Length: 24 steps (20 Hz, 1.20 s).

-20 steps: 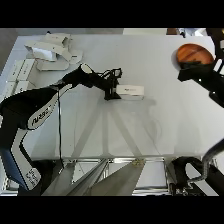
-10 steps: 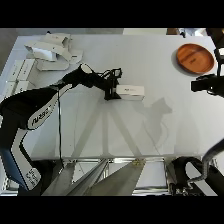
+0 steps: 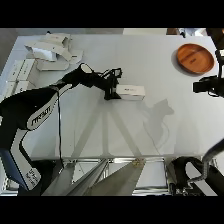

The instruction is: Fold the box and place the chain.

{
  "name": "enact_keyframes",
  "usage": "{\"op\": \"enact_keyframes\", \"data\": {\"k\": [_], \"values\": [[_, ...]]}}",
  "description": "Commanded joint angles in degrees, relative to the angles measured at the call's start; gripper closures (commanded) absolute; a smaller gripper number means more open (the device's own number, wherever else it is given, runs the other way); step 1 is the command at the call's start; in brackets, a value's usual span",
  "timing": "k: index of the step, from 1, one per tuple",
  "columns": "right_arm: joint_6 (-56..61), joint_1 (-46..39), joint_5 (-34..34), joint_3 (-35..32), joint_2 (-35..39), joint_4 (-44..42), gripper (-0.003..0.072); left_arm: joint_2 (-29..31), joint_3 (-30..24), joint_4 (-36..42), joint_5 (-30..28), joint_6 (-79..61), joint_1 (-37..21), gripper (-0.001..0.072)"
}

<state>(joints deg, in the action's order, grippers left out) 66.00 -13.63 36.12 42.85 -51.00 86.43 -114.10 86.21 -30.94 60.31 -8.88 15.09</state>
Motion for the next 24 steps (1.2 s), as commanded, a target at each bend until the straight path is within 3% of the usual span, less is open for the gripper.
{"op": "enact_keyframes", "data": {"k": [1, 7, 12, 16, 24], "values": [[0.2, 0.0, 0.1, 0.0, 0.0, 0.3, 0.0671, 2.3, 0.1, 0.1, 0.6, 3.5, 0.0, 0.0271], [0.2, 0.0, 0.1, 0.0, 0.0, 0.3, 0.0671, 10.9, 0.1, -1.7, 0.0, 10.4, -0.1, 0.0271], [0.2, 0.0, 0.1, 0.0, 0.0, 0.3, 0.0671, 20.2, 0.1, -8.1, -7.3, 18.0, -1.2, 0.0271], [0.2, 0.0, 0.1, 0.0, 0.0, 0.3, 0.0671, 25.6, 0.1, -12.4, -8.0, 22.2, -4.4, 0.0271], [0.2, 0.0, 0.1, 0.0, 0.0, 0.3, 0.0671, 26.8, 0.1, -13.7, -14.2, 35.7, -15.6, 0.0271]]}}
